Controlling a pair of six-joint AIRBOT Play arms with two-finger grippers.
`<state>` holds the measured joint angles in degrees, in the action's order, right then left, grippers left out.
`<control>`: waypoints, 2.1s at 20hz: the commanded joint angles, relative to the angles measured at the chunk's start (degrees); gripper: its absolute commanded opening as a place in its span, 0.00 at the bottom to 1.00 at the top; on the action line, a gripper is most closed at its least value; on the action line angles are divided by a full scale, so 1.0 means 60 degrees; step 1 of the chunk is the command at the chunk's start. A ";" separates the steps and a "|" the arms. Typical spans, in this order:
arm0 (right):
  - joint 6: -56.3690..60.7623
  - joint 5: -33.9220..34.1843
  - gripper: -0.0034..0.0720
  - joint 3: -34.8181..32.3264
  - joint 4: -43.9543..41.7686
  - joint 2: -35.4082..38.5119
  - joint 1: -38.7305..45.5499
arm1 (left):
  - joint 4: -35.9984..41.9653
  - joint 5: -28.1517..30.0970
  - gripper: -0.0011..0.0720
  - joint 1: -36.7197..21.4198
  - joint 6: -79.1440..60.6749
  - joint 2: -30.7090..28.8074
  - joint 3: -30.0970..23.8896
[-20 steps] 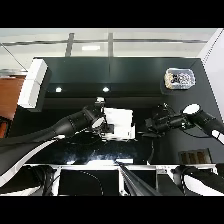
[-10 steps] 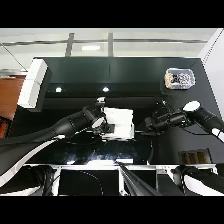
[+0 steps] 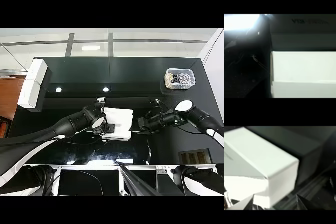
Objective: Fold the box and place the chain.
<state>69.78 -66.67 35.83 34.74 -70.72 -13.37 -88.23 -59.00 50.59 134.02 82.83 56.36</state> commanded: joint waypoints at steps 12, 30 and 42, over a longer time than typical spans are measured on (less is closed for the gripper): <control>0.7395 0.1395 0.53 0.1982 0.6849 0.0004 -0.3956 | -0.0007 -0.0004 0.05 -0.0007 -0.0011 0.0004 0.0004; 1.0633 0.0608 0.23 0.2896 0.8032 -0.1027 -0.5133 | -0.0015 -0.0004 0.05 -0.0007 -0.0011 0.0004 0.0004; 1.0582 0.0433 0.40 0.2896 0.8193 -0.1082 -0.5235 | -0.0007 0.0000 0.05 -0.0007 -0.0011 0.0004 0.0004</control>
<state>133.36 -64.01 53.15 83.31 -77.14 -44.51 -88.25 -58.96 50.59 133.88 82.83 56.36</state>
